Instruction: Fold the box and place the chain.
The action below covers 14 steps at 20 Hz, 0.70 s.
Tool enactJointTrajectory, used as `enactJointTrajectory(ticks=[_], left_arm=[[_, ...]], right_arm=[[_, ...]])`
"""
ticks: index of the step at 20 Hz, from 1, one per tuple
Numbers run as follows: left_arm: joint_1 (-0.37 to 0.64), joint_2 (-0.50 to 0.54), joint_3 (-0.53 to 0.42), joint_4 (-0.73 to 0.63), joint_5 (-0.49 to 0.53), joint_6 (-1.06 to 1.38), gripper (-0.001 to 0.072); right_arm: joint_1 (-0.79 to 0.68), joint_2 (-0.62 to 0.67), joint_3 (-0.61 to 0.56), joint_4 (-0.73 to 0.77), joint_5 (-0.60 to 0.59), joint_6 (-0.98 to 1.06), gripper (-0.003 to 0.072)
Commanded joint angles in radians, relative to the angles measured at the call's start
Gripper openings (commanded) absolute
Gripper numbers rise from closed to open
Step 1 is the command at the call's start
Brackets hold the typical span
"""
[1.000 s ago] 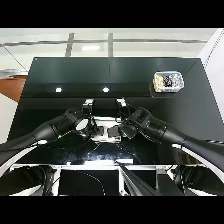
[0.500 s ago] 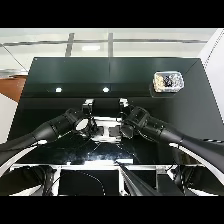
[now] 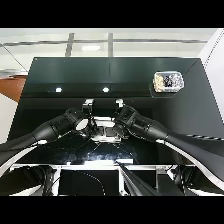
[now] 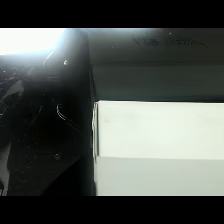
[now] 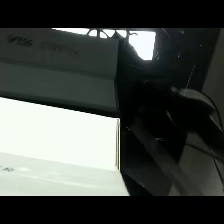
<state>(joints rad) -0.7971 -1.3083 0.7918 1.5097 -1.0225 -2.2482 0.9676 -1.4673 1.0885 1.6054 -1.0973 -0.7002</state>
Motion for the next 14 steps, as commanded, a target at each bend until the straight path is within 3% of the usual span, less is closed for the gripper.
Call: enactJointTrajectory(ticks=[1, 6, 8, 14], left_arm=[[0.000, 0.000, 0.000, 0.000, 0.000, 0.000, 0.0034], [0.000, 0.000, 0.000, 0.000, 0.000, 0.000, 0.0034], [0.000, 0.000, 0.000, 0.000, 0.000, 0.001, 0.0034], [0.000, 0.000, 0.000, 0.001, 0.000, 0.001, 0.0034]], right_arm=[[0.009, -0.011, 0.008, 0.005, -0.011, 0.013, 0.0129], [0.009, -0.011, 0.008, 0.006, -0.018, 0.013, 0.0145], [0.009, -0.011, 0.008, 0.006, -0.014, 0.013, 0.0249], [-0.002, -0.006, 0.012, -0.001, -0.031, 0.012, 0.0248]])
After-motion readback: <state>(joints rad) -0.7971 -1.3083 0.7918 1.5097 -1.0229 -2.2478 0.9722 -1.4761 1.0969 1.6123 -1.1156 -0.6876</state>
